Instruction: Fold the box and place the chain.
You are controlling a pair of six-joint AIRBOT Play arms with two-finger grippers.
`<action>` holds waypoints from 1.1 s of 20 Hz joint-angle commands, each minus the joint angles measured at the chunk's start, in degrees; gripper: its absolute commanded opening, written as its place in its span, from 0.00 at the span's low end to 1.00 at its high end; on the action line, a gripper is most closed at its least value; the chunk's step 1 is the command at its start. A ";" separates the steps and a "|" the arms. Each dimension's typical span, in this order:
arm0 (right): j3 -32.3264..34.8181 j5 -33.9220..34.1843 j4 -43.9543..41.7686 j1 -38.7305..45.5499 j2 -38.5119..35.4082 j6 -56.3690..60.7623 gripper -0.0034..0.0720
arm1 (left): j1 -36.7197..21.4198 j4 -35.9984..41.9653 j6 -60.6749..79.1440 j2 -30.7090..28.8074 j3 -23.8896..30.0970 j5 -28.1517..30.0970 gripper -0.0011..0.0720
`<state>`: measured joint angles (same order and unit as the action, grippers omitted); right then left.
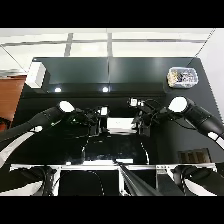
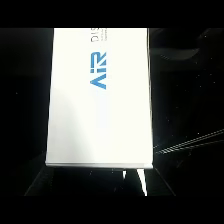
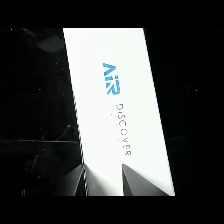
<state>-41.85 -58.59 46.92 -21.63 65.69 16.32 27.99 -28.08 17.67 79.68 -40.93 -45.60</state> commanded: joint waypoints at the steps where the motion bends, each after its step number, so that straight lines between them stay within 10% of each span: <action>1: -0.33 -0.20 0.07 -0.02 -0.85 0.74 0.42 | -0.02 0.04 -0.09 0.02 -0.02 0.15 0.57; 7: -1.31 -5.07 -0.83 1.27 -4.98 24.09 0.40 | -0.02 0.04 -0.09 0.02 -0.02 0.15 0.57; 9: 0.46 -5.29 -3.96 1.09 -4.85 33.59 0.06 | -0.02 0.04 -0.11 0.02 -0.02 0.15 0.57; 14: 2.64 1.57 -20.02 1.16 -3.32 34.95 0.06 | -0.04 0.09 -0.11 0.02 -0.02 0.11 0.57; 22: 2.71 4.94 -10.80 1.16 6.97 41.88 0.06 | -0.04 0.09 -0.09 0.02 -0.04 0.11 0.57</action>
<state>-39.24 -54.74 31.66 -20.47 69.84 55.29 27.99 -27.99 17.56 79.68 -40.93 -45.45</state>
